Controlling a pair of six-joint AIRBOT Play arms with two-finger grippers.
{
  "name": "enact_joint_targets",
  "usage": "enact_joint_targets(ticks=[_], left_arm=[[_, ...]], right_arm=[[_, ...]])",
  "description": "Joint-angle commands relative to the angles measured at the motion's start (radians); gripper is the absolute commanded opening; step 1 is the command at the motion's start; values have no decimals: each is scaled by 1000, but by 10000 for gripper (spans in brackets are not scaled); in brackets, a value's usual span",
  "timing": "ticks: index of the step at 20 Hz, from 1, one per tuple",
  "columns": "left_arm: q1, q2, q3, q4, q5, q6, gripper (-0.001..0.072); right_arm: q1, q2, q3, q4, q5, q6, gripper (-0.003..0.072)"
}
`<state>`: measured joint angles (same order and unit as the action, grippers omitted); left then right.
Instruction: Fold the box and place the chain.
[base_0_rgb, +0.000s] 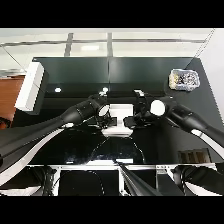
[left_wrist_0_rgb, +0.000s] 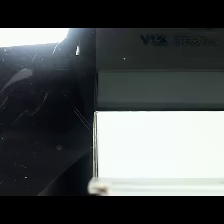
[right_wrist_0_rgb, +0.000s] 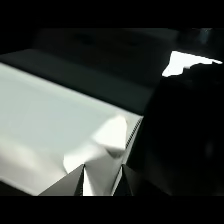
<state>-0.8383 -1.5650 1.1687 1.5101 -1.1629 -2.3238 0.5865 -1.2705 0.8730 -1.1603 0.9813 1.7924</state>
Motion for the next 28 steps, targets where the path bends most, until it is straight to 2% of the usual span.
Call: enact_joint_targets(ticks=[1,9,13,15,18,19,26,27,28], left_arm=[[0,1,1,-3,3,1,27],[0,1,1,-3,2,1,27],[0,1,1,-3,2,1,27],[0,1,1,-3,2,1,27],[0,1,1,-2,2,2,27],[0,1,1,0,2,1,27],[0,1,1,0,2,2,27],[0,1,1,0,2,2,27],[0,1,1,0,2,2,27]], right_arm=[[80,-91,88,-213,95,216,265],[118,-119,97,-307,122,445,265],[118,-119,97,-307,127,497,263],[119,-119,97,-294,131,498,191],[121,-130,97,-280,125,521,187],[126,-140,97,-273,126,521,5],[132,-147,97,-270,117,530,16],[132,-147,97,-270,117,530,126],[132,-147,97,-270,122,530,280]])
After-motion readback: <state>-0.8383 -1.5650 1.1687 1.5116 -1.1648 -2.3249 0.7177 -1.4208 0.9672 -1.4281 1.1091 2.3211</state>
